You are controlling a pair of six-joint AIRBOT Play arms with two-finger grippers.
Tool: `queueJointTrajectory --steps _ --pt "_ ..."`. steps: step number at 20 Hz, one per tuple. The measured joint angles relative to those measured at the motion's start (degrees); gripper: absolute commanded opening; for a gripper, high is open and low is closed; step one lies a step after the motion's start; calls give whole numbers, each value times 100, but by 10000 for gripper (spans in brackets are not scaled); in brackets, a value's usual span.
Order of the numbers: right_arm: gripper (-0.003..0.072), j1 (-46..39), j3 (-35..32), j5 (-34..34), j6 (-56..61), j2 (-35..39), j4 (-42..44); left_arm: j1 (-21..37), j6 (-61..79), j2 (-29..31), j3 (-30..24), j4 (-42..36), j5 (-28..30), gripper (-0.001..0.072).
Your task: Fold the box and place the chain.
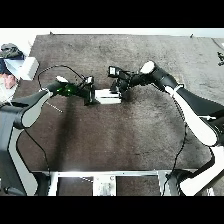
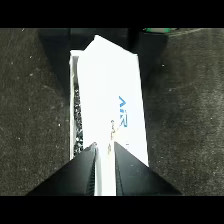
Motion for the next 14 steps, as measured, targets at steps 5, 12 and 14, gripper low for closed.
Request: queueJointTrajectory --steps 5,12,14 --pt "188 70 -57 -4 11 -15 -133 0 4 -2 0 2 -2 534" --pt "190 61 -299 245 103 -15 -177 -2 17 0 0 17 -24 534" --pt "189 -7 -328 295 111 31 -103 -2 15 0 0 15 -24 534"
